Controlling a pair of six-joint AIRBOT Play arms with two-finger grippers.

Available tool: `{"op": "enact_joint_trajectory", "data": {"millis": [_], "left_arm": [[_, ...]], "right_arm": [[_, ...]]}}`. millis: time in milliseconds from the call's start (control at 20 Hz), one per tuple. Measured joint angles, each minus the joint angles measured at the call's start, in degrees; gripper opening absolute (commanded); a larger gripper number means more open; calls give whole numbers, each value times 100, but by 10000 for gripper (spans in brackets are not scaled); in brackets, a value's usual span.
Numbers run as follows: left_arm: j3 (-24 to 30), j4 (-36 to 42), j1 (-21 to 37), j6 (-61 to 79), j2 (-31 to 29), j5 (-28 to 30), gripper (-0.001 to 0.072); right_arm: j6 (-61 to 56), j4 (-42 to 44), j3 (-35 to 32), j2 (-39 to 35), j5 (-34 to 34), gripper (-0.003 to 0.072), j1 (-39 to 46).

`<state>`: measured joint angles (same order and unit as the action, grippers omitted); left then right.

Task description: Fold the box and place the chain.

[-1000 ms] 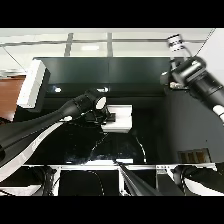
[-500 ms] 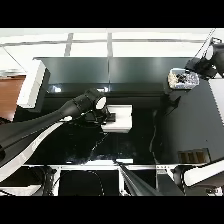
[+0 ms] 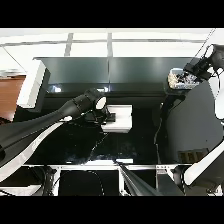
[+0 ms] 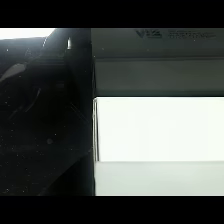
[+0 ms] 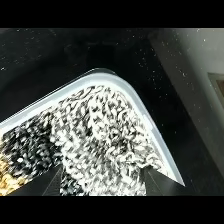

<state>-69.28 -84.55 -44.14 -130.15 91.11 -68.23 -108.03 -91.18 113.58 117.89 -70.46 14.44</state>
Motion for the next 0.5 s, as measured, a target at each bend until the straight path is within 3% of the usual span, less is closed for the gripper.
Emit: {"op": "enact_joint_trajectory", "data": {"millis": [100, 150, 500], "left_arm": [[0, 2, 0, 0, 0, -7, 25], [0, 2, 0, 0, 0, -13, 25], [0, 4, 0, -2, 0, -92, 25]], "right_arm": [[17, 35, 39, 90, 4, 284, 11], [26, 33, 57, 114, 13, 36, 17], [437, 26, 385, -234, -310, 14, 17]]}}
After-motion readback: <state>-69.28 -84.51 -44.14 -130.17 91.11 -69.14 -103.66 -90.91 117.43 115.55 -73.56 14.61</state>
